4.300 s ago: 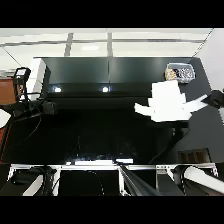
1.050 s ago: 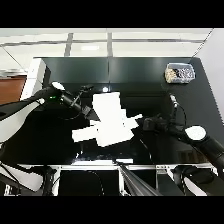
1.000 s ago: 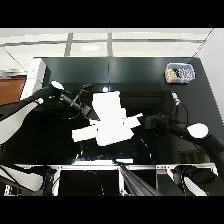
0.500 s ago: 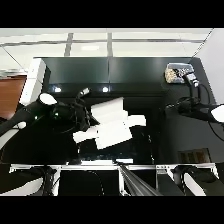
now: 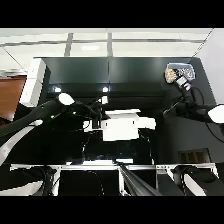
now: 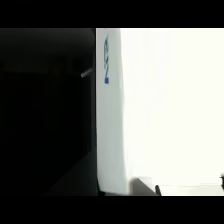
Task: Fold the box and place the chain.
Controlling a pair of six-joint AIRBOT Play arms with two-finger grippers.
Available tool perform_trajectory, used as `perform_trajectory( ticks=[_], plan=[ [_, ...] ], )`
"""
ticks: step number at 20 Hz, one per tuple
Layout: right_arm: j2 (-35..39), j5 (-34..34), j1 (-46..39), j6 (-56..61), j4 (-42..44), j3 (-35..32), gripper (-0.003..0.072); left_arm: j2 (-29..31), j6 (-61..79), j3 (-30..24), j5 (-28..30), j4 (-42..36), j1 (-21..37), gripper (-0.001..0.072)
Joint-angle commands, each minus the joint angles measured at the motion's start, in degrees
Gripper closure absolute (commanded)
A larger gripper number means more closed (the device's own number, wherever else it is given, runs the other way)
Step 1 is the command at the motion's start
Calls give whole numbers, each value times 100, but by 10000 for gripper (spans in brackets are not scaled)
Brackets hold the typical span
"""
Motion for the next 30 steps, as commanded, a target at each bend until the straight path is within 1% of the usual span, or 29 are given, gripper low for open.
perform_trajectory(
  ticks=[1, 3, 6, 8, 11, 12, 18, 19, 21, 22, 26, 28, 30],
  plan=[
    [2, 120, 352, -389, 26, -402, -18, -494, 179, 348, 26, -31, -92, 683],
    [2, 92, 658, -662, 243, -702, -18, -632, 175, 352, -7, 63, -90, 682],
    [0, -319, 1211, -964, 549, -1154, -18, -636, 109, 365, -13, 133, -94, 682],
    [2, -570, 1572, -1141, 551, -1405, -18, -636, -70, 365, -109, 153, -94, 682],
    [2, -629, 1958, -1543, 546, -1569, -18, -636, -186, 363, -291, 549, -94, 682],
    [2, -649, 2059, -1687, 544, -1598, -18, -636, -186, 363, -275, 647, -94, 682],
    [0, -833, 2380, -2212, 538, -1668, -18, -636, -184, 367, -256, 643, -94, 682],
    [-2, -1058, 2472, -2238, 575, -1672, -18, -636, -184, 367, -256, 643, -94, 682],
    [-37, -1700, 2717, -2247, 1073, -1766, -18, -636, -181, 367, -254, 640, -94, 682],
    [-92, -1882, 2848, -2249, 1215, -1790, -18, -636, -181, 367, -254, 643, -94, 682],
    [-160, -2743, 3176, -2262, 1191, -1755, -18, -636, -181, 367, -256, 640, -94, 682],
    [-160, -2708, 3051, -2271, 979, -1585, -18, -636, -181, 367, -256, 640, -94, 682],
    [-164, -2337, 2841, -2273, 979, -1425, -18, -636, -181, 367, -258, 625, -94, 682]
  ],
)
